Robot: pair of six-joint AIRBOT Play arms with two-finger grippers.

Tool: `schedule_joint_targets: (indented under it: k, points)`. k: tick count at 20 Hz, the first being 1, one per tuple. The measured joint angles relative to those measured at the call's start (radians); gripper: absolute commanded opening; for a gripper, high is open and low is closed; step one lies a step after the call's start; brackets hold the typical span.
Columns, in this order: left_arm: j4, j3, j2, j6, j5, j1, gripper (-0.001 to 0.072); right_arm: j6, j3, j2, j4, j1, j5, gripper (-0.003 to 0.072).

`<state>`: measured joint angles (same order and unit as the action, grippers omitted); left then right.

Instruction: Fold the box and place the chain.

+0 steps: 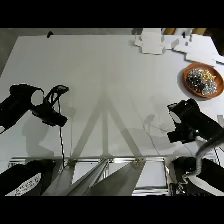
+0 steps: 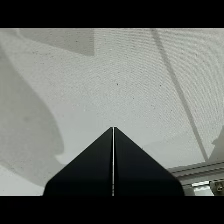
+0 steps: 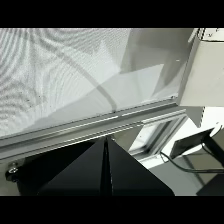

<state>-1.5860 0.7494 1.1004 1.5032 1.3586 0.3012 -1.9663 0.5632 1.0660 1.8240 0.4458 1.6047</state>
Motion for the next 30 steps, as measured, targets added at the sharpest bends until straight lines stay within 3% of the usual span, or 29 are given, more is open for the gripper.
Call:
schedule_joint_targets:
  k: [9,14,19,21,25,30]
  points:
    - [0.000,0.000,0.000,0.000,0.000,0.000,0.0012,-0.004,0.004,0.000,0.000,0.000,-0.184,0.0018]
    - [0.000,0.000,0.000,0.000,0.000,0.000,0.0012,0.097,0.043,0.000,0.309,-0.039,-0.126,0.0012]
    - [0.000,0.000,0.000,0.000,0.000,0.000,0.0012,0.295,0.119,0.000,0.519,-0.411,-0.214,0.0041]
    - [0.000,0.000,0.000,0.000,0.000,0.000,0.0012,0.385,0.136,0.001,0.547,-0.573,-0.275,0.0354]
    - [0.000,0.000,0.000,0.000,0.000,0.000,0.0012,0.481,0.150,0.029,0.567,-0.826,-0.430,0.0365]
    - [0.000,0.000,0.000,0.000,0.000,0.000,0.0012,0.517,0.186,0.125,0.578,-0.992,-0.557,0.0361]
